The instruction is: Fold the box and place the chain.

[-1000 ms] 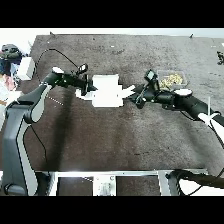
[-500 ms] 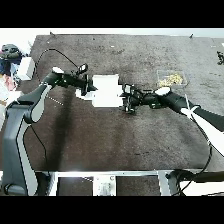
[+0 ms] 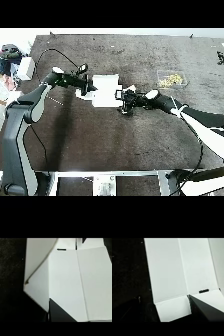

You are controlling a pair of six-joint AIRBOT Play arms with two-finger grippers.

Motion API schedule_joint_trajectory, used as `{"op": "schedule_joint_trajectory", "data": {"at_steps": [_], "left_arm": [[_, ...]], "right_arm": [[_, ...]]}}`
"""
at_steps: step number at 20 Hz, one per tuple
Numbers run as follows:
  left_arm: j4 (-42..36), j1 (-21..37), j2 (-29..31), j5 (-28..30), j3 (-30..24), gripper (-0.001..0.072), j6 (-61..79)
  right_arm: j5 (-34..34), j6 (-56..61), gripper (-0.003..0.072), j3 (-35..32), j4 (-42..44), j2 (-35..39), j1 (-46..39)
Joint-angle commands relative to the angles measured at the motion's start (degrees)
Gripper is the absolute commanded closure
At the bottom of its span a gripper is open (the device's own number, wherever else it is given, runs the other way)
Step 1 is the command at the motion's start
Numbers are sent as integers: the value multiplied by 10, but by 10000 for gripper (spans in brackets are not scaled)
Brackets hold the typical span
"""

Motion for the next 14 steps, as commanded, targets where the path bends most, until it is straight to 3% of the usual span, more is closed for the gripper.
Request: {"op": "schedule_joint_trajectory", "data": {"at_steps": [1, 5, 11, 14], "left_arm": [[0, 0, 0, 0, 0, 696, 0], [0, 0, 0, 0, 0, 696, 0], [0, 0, 0, 0, 0, 696, 0], [0, 0, 0, 0, 0, 696, 0]], "right_arm": [[-46, 3, -26, 2, -3, -4, 5], [-44, 7, -26, 16, 4, 7, -7], [24, 7, -25, 69, 6, 4, -26], [44, 3, 25, 103, 5, -12, -31]]}}
